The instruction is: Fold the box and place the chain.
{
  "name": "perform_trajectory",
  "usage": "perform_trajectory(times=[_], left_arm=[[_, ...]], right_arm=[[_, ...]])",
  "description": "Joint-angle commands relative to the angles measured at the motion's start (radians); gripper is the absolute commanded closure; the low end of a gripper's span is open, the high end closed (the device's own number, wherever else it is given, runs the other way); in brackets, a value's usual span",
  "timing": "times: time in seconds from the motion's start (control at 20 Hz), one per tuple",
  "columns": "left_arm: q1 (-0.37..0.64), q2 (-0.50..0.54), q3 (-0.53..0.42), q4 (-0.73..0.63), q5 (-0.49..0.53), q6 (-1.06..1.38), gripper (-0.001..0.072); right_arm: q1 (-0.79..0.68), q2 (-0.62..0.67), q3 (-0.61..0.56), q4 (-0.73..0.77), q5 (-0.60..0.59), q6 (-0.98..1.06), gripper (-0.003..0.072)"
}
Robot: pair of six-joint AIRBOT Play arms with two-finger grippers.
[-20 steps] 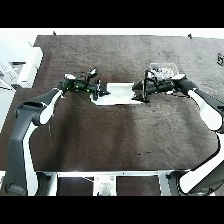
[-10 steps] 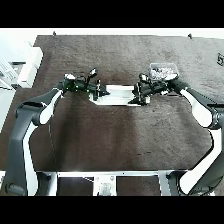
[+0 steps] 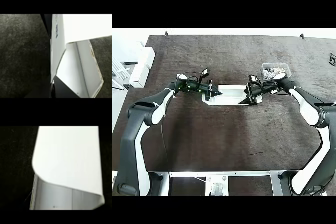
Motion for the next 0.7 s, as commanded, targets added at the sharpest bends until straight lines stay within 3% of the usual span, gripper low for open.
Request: perform_trajectory(times=[0.0, 0.65], left_arm=[[-0.001, 0.000, 0.000, 0.000, 0.001, 0.000, 0.0689], [0.000, 0.000, 0.000, 0.000, 0.002, 0.000, 0.0689]], right_arm=[[0.004, -0.012, 0.032, 0.002, -0.016, -0.011, 0.0085], [0.020, -0.035, 0.034, -0.035, 0.039, 0.026, 0.0085]])
